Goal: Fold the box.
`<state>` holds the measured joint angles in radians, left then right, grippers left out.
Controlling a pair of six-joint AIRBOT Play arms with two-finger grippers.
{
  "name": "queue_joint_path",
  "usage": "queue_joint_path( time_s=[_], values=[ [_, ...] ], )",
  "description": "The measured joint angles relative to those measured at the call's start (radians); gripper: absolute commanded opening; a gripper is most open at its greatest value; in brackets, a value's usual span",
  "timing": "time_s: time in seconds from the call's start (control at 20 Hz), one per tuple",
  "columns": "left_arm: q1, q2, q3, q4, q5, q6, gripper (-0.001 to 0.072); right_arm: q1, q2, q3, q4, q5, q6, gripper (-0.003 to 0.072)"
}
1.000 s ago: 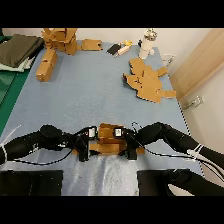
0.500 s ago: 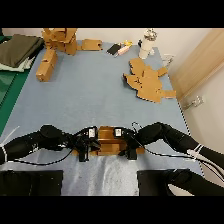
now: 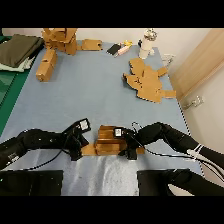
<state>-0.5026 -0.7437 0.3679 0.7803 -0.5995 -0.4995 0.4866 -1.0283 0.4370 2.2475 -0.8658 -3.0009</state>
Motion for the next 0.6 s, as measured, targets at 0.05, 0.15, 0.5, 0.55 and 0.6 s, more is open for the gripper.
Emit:
queue_joint_path(
  time_s=[0.05,0.15,0.5,0.55,0.6],
  values=[
    [0.004,0.041,0.002,0.076,-0.01,-0.157,0.0012,0.0,0.0,0.0,0.0,0.0,0.0,0.0517],
    [0.031,0.121,0.006,0.241,-0.038,-0.53,0.0012,0.0,0.0,0.0,0.0,0.0,0.0,0.0517],
    [0.253,0.175,0.009,0.51,-0.293,-1.274,0.0012,0.0,0.0,0.0,0.0,0.0,0.0,0.0517],
    [0.27,0.15,0.01,0.48,-0.3,-1.265,0.0012,0.0,0.0,0.0,0.0,0.0,0.0,0.0518],
    [0.279,0.122,0.009,0.447,-0.307,-1.244,0.0012,0.0,0.0,0.0,0.0,0.0,0.0,0.0518]
  ],
)
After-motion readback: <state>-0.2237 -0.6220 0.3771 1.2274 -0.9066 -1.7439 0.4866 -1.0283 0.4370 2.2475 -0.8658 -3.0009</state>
